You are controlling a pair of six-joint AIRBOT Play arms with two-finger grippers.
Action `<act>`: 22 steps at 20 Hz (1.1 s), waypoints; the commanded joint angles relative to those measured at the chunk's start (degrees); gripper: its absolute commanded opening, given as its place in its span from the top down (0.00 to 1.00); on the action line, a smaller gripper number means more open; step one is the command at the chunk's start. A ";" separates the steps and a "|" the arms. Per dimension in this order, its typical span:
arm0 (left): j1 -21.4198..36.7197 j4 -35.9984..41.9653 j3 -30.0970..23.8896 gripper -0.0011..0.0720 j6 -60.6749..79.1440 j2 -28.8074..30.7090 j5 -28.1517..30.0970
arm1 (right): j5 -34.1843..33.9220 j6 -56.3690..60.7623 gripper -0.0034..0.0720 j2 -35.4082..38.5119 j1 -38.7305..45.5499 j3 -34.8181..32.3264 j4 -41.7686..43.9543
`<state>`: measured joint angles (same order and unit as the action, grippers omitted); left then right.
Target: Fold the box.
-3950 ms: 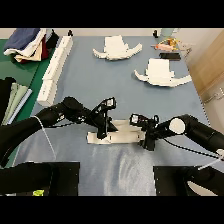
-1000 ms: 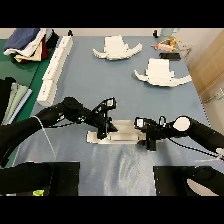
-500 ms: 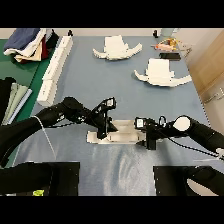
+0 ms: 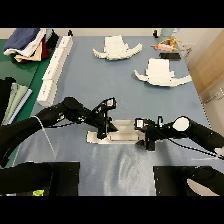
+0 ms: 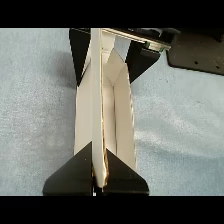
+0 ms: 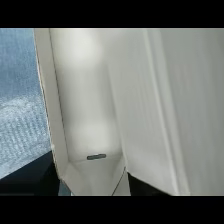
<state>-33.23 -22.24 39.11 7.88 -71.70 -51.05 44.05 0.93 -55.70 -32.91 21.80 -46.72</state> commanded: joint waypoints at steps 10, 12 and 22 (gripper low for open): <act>0.00 -0.02 -0.02 0.97 0.02 -0.02 -0.02 | -0.15 -0.35 0.27 -0.28 -0.02 -0.26 -0.85; 0.00 -0.02 -0.02 0.97 0.02 -0.02 -0.02 | -0.17 -0.35 0.27 -0.28 -0.02 -0.26 -0.85; 0.00 -0.02 -0.02 0.97 0.02 -0.02 -0.02 | 0.02 0.09 0.27 -0.28 -0.07 -0.24 -1.03</act>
